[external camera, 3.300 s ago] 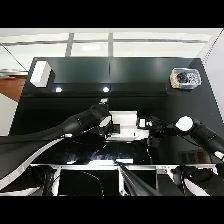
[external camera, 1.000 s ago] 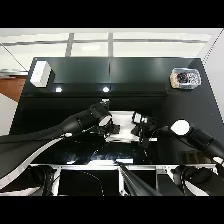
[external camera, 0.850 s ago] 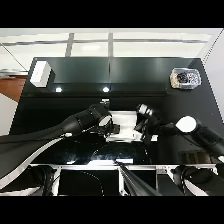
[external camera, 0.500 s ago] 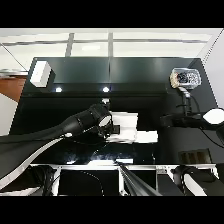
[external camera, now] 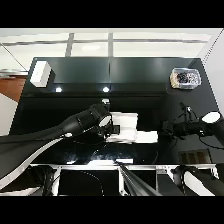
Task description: Fold the box and place the chain.
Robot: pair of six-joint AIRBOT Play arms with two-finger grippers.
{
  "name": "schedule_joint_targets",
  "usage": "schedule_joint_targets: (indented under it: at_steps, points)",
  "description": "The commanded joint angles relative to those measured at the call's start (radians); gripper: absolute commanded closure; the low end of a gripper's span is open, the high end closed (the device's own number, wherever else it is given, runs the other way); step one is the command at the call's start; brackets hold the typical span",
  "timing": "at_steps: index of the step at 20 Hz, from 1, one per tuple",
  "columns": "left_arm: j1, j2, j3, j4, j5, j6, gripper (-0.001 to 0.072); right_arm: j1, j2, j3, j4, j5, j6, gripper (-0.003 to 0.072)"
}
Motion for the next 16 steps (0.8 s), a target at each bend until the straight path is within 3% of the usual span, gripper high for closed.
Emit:
schedule_joint_targets:
  at_steps: [1,7,12,13,14,15,16]
  points:
    - [0.0,0.0,0.001,0.0,-0.001,0.0,0.0679,0.003,-0.048,-0.003,0.089,0.04,-0.046,0.0638]
    - [0.0,0.0,0.001,0.0,-0.001,0.0,0.0679,0.191,-0.097,-0.003,0.108,-0.003,-0.047,0.0638]
    - [0.0,0.0,0.001,-0.001,-0.002,0.0,0.0679,0.235,-0.101,0.005,0.318,0.045,-0.27,0.0637]
    - [0.0,0.0,0.001,0.0,-0.002,0.0,0.0678,0.235,-0.101,0.013,0.327,0.071,-0.287,0.0498]
    - [0.0,0.0,0.001,-0.001,-0.002,0.0,0.0679,0.235,-0.101,0.024,0.318,0.098,-0.291,0.0239]
    - [0.0,0.0,0.001,0.0,-0.002,0.0,0.0679,0.235,-0.101,0.036,0.3,0.117,-0.291,0.0093]
    - [0.0,0.0,0.001,0.0,-0.002,0.0,0.0679,0.235,-0.101,0.046,0.291,0.135,-0.292,0.0085]
